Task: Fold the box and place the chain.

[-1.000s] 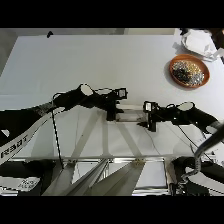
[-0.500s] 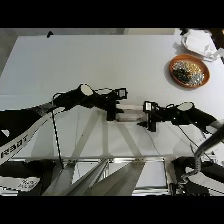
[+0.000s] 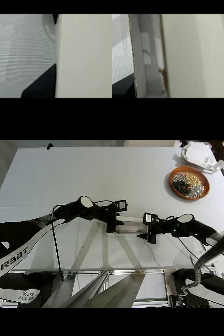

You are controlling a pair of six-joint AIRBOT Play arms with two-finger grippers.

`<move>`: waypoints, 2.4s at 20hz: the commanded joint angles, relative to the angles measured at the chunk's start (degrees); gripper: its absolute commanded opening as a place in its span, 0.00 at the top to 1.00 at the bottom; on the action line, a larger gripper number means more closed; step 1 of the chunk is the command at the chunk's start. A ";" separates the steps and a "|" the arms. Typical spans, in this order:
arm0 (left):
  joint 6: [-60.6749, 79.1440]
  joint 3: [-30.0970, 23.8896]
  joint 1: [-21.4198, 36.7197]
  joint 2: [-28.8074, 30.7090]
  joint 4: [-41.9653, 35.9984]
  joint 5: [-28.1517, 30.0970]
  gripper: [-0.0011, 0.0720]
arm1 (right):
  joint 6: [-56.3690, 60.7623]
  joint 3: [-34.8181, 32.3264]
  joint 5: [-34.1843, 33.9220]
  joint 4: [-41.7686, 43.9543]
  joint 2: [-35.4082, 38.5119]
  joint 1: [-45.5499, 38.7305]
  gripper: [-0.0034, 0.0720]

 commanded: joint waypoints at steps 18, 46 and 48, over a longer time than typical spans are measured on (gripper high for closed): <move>-0.15 0.07 0.81 0.72 0.02 -1.09 0.69 | 0.02 -0.02 0.07 0.04 -0.02 -0.02 0.41; -18.16 -0.04 -3.39 7.32 -14.64 15.41 0.98 | 0.02 -0.02 0.07 0.04 -0.02 -0.02 0.41; -18.62 -0.04 -3.37 4.52 -15.47 15.98 0.98 | 0.02 -0.02 0.07 0.04 -0.02 -0.02 0.41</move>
